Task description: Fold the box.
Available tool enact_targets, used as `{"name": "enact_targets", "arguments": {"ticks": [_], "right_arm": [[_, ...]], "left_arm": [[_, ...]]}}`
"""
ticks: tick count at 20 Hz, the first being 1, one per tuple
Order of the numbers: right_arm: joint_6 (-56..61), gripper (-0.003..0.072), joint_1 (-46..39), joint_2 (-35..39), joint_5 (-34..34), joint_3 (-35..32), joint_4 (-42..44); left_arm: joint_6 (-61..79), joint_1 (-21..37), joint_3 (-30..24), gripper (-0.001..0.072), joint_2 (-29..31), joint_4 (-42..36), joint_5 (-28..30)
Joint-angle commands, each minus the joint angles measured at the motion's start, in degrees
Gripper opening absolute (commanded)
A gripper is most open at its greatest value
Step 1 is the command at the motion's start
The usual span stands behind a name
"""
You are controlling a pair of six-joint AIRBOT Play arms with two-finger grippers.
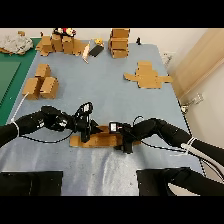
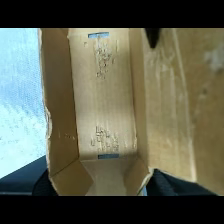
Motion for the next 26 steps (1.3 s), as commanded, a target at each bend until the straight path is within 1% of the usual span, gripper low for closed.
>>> {"name": "enact_targets", "arguments": {"ticks": [1,11,19,20,23,24,25,26], "right_arm": [[0.04,0.0711,0.04,-0.04,0.15,-0.02,-0.15],[2.16,0.0711,-0.04,2.45,0.15,-0.02,-0.04],[2.14,0.0709,-0.02,1.73,1.14,-0.02,0.48],[2.14,0.0692,-0.02,1.44,1.14,-0.02,0.48],[2.14,0.0691,-0.02,1.27,1.05,-0.02,0.35],[2.14,0.0667,-0.02,1.25,1.05,-0.02,0.13],[2.14,0.0618,0.0,1.25,0.94,-0.02,0.0],[2.14,0.0593,0.0,1.25,0.9,-0.02,-0.11]], "left_arm": [[0.0,0.0,0.0,0.0012,-0.04,0.02,0.0],[0.02,0.0,0.0,0.0012,-0.02,0.02,0.0],[0.02,0.0,0.0,0.0012,-0.02,0.02,0.0],[0.02,0.0,0.0,0.0013,-0.02,0.0,0.0],[0.02,0.0,0.0,0.0012,-0.02,0.02,0.0],[0.02,0.0,0.0,0.0012,-0.02,0.02,0.0],[0.02,0.0,0.0,0.0012,-0.02,0.02,0.0],[0.02,0.0,0.0,0.0012,-0.02,0.02,0.0]]}}
